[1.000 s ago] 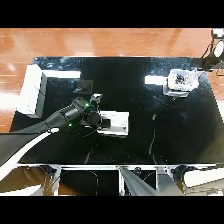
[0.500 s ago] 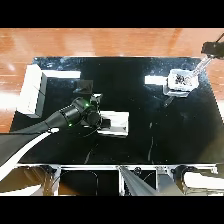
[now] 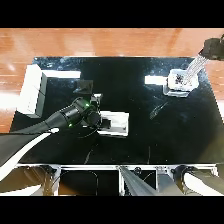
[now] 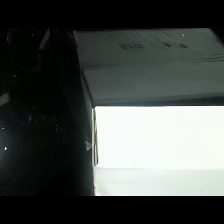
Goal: Fold the box and place the chain.
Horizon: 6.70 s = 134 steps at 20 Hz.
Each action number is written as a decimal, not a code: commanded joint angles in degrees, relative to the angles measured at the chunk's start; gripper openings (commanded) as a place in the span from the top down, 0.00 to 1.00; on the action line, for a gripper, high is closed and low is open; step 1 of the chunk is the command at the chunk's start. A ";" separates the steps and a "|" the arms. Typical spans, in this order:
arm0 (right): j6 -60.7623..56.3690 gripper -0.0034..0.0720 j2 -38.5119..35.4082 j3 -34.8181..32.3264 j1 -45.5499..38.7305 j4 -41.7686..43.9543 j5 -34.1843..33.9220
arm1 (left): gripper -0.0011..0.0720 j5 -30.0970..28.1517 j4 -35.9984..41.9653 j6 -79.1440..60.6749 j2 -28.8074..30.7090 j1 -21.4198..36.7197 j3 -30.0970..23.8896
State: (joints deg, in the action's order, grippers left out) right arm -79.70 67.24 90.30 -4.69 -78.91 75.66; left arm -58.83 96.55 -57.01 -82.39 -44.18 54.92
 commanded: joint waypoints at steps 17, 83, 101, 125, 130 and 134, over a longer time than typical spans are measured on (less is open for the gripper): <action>-8.37 0.91 -12.87 -16.33 45.64 6.29 -9.22 | 0.96 -0.09 0.00 -0.02 0.02 -0.04 0.00; -1.99 0.18 -0.68 -27.12 45.48 10.73 -11.54 | 0.96 -0.94 -0.02 -0.02 0.02 0.02 0.00; -2.34 0.17 -13.11 -27.12 25.51 8.39 7.30 | 0.38 -1.20 0.09 -0.02 0.04 -0.02 1.79; 6.62 0.17 11.45 -20.59 37.92 15.80 -13.77 | 0.38 -19.02 22.86 -41.92 41.44 40.63 -21.38; 12.22 0.17 12.70 -20.74 39.67 17.42 -8.52 | 0.38 -12.07 22.95 -44.15 37.40 40.15 -21.88; 15.10 0.17 13.49 -20.74 39.80 17.40 -6.95 | 0.38 -11.19 22.91 -44.52 35.34 40.13 -21.88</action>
State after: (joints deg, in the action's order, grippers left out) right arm -67.44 80.09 69.47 34.79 -61.76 67.22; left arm -71.61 118.39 -100.18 -45.93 -4.40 33.36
